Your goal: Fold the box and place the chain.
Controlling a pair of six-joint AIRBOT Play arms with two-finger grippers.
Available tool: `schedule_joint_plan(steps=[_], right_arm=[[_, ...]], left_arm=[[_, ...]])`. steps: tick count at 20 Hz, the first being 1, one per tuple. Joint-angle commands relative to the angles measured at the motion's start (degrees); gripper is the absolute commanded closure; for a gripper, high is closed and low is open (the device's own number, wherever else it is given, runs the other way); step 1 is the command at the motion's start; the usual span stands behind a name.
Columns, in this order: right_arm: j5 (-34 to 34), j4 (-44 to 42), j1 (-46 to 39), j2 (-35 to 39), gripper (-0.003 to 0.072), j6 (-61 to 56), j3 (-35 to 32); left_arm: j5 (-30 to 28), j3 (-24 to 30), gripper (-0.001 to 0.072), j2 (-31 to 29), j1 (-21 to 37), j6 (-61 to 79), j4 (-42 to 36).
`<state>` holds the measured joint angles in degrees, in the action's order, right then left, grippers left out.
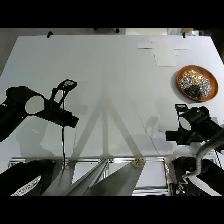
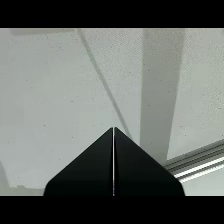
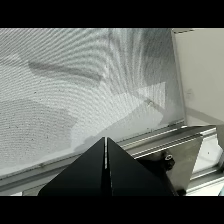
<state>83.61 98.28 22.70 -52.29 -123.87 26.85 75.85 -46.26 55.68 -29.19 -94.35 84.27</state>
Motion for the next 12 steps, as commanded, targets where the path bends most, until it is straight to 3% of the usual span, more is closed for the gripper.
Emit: schedule_joint_plan(steps=[1, 7, 9, 12], right_arm=[[0.0, 0.0, 0.0, 0.0, 0.0668, 0.0, 0.0], [-3.9, 1.3, 0.0, 0.0, 0.0669, 2.2, 0.1], [-5.5, 6.3, 0.0, 0.0, 0.0670, 11.4, 0.2], [-5.0, 22.2, 0.0, 0.0, 0.0671, 10.9, 2.9]], left_arm=[[0.0, 0.0, 0.0700, 0.0, 0.0, 0.0, 0.0], [0.0, 0.0, 0.0700, 0.0, 0.0, 0.0, 0.0], [0.0, 0.0, 0.0700, -0.1, 0.0, 0.0, 0.0], [0.0, 0.0, 0.0700, 0.0, 0.0, 0.0, 0.0]])
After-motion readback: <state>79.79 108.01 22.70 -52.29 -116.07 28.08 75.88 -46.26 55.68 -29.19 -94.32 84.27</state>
